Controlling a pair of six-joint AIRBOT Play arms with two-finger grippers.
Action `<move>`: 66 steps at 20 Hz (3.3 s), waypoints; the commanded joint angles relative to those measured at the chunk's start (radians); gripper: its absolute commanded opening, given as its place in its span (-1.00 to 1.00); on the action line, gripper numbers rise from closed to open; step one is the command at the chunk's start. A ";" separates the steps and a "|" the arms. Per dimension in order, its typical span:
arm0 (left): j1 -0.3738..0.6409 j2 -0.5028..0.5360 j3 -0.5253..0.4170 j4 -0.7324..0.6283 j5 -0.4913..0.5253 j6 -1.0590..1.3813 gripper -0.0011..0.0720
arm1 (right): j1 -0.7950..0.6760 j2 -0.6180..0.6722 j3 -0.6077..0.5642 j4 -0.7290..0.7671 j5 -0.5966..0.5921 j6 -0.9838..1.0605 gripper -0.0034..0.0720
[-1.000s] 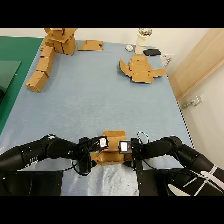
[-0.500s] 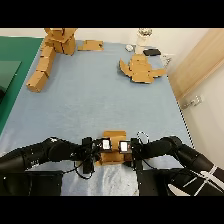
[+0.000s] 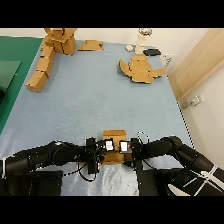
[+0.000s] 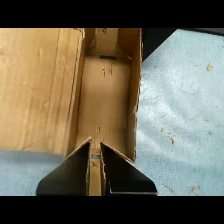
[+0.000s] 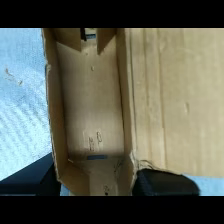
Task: Fold the box.
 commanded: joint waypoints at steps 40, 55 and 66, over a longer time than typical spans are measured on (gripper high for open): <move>0.529 0.311 -0.148 0.146 -0.570 -1.192 -0.94 | 0.000 0.001 0.000 0.000 0.000 0.000 0.45; 0.119 0.129 -0.100 0.000 -0.185 -1.310 -0.95 | 0.000 0.001 0.000 0.000 0.000 0.000 0.45; 0.129 0.152 -0.015 0.012 -0.195 -1.318 -0.30 | 0.000 0.001 0.000 0.000 0.000 0.000 0.45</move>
